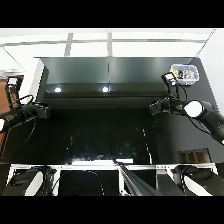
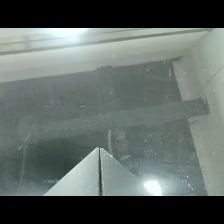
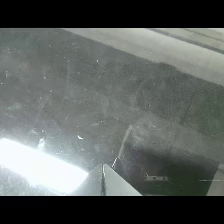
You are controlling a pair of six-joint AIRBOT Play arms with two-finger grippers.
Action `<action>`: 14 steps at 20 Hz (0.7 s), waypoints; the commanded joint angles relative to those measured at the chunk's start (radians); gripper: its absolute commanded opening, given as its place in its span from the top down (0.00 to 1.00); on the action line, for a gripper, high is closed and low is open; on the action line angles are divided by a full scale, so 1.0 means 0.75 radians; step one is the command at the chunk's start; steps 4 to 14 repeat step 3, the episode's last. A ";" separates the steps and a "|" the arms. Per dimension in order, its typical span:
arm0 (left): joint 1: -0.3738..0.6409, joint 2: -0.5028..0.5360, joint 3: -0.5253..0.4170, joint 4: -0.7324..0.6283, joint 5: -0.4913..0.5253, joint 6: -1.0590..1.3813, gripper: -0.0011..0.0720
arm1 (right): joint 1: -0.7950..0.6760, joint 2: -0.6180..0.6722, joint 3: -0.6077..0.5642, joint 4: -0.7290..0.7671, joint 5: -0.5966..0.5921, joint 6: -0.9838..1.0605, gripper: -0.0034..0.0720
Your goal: Fold the box and place the chain.
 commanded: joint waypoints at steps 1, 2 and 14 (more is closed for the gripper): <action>-0.002 0.015 -0.015 0.003 0.007 0.003 0.95 | 0.001 -0.001 0.001 -0.007 -0.001 0.000 0.94; -0.002 0.015 -0.015 0.003 0.007 0.003 0.95 | 0.001 -0.001 0.001 -0.007 -0.001 0.000 0.94; -0.002 0.015 -0.015 0.003 0.008 0.003 0.95 | 0.001 -0.001 0.001 -0.007 0.000 0.000 0.94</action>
